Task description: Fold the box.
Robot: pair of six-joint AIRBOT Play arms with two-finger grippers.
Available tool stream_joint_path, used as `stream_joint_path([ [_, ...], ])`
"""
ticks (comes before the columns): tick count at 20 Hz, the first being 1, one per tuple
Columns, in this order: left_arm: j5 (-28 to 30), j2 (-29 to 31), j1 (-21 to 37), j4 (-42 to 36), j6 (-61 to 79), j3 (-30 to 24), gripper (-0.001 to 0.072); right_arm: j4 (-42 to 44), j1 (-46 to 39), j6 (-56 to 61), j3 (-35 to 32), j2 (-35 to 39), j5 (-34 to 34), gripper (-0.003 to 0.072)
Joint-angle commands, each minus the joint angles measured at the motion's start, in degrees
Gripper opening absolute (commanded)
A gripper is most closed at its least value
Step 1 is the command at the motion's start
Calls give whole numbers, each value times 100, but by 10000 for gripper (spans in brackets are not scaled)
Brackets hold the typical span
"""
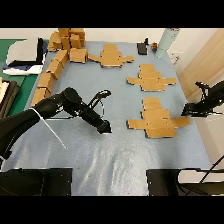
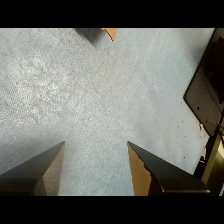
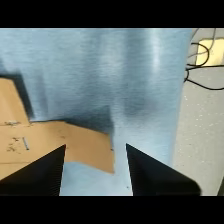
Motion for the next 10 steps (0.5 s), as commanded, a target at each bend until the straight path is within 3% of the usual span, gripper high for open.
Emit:
stream_joint_path([
  [1,4,2,0,-2,0,4,596,-146,-70,85,31,-166,59,575],
  [3,9,2,0,-2,0,4,595,160,-68,-55,26,-245,-136,493],
  [7,15,2,2,-90,0,4,595,1121,-63,-490,-9,-313,-568,491],
  [9,13,2,0,-227,0,4,596,1606,2,-651,-103,-350,-761,395],
  [10,13,2,0,-262,0,4,595,1676,63,-678,-151,-365,-809,391],
])
